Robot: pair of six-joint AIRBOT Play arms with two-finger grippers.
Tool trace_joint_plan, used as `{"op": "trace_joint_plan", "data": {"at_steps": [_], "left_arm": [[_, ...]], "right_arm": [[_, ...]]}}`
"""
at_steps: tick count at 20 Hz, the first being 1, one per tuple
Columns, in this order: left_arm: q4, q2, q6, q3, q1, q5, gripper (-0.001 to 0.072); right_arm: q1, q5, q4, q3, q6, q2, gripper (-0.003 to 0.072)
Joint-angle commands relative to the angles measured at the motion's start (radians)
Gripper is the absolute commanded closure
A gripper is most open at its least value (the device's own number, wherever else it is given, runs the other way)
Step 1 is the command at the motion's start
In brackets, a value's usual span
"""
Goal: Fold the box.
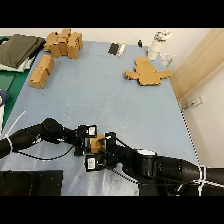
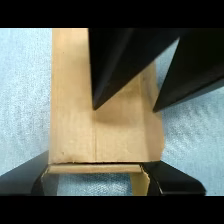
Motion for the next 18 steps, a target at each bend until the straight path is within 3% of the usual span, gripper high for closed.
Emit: {"op": "trace_joint_plan", "data": {"at_steps": [1, 4, 7, 10, 15, 17, 18], "left_arm": [[0.000, -0.001, 0.000, 0.000, 0.001, 0.000, 0.0162], [0.000, -0.001, 0.000, 0.001, 0.001, 0.000, 0.0162], [0.000, -0.001, 0.000, 0.000, 0.001, 0.000, 0.0162], [0.000, -0.001, 0.000, 0.000, 0.001, 0.000, 0.0162], [0.000, -0.001, 0.000, 0.000, 0.001, 0.000, 0.0162], [0.000, -0.001, 0.000, 0.000, 0.001, 0.000, 0.0162], [0.000, -0.001, 0.000, 0.000, 0.001, 0.000, 0.0162]], "right_arm": [[0.072, -0.093, -0.125, 0.001, 0.135, 0.010, 0.0210], [0.151, -0.178, -0.278, -0.003, 0.312, 0.002, 0.0210], [0.158, -0.204, -0.322, -0.004, 0.369, -0.031, 0.0211], [0.159, -0.215, -0.394, -0.003, 0.420, -0.049, 0.0260], [0.159, -0.214, -0.391, -0.003, 0.420, -0.049, 0.0263], [0.166, -0.217, -0.393, -0.002, 0.420, -0.047, 0.0344], [0.172, -0.218, -0.396, -0.001, 0.420, -0.047, 0.0344]]}}
